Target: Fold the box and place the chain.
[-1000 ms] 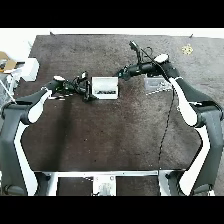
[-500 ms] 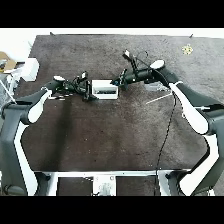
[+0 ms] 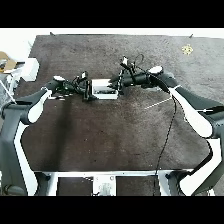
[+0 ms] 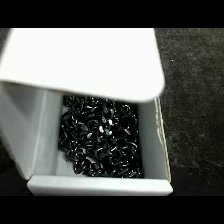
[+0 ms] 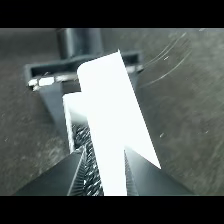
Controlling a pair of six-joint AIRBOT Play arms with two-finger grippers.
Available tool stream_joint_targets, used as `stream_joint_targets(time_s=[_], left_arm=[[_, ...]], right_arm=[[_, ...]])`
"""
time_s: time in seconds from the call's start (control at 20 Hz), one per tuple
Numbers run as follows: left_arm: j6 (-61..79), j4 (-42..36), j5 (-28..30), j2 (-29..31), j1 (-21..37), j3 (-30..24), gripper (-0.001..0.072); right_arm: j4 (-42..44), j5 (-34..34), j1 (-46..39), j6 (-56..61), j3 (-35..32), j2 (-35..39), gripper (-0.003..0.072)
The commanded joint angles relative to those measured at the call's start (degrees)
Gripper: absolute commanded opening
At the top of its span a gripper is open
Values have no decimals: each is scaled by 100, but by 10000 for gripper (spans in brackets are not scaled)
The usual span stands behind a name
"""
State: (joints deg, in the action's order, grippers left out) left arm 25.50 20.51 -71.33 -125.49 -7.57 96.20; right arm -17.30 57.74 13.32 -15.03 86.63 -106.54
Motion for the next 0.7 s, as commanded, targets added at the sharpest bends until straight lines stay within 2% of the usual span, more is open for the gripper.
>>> stream_joint_targets(time_s=[0.0,0.05,0.35,0.45,0.5,0.55,0.6,0.65], left_arm=[[2,0,-2,2,0,4,184],[2,2,0,2,0,4,184],[2,2,-2,2,0,4,184],[2,2,-2,2,0,4,184],[2,2,0,2,0,4,184],[2,2,-2,2,0,4,184],[2,2,-2,2,0,4,184],[2,2,-2,2,0,4,184]], right_arm=[[396,7,-22,-136,127,13,238],[411,-2,-44,-4,240,13,186],[407,-236,-358,616,901,7,184],[348,-511,-402,844,914,-52,138],[227,-496,-404,872,914,-142,139],[136,-323,-404,874,914,-245,194],[55,33,-407,804,916,-358,280],[-55,382,-409,833,916,-459,287]])
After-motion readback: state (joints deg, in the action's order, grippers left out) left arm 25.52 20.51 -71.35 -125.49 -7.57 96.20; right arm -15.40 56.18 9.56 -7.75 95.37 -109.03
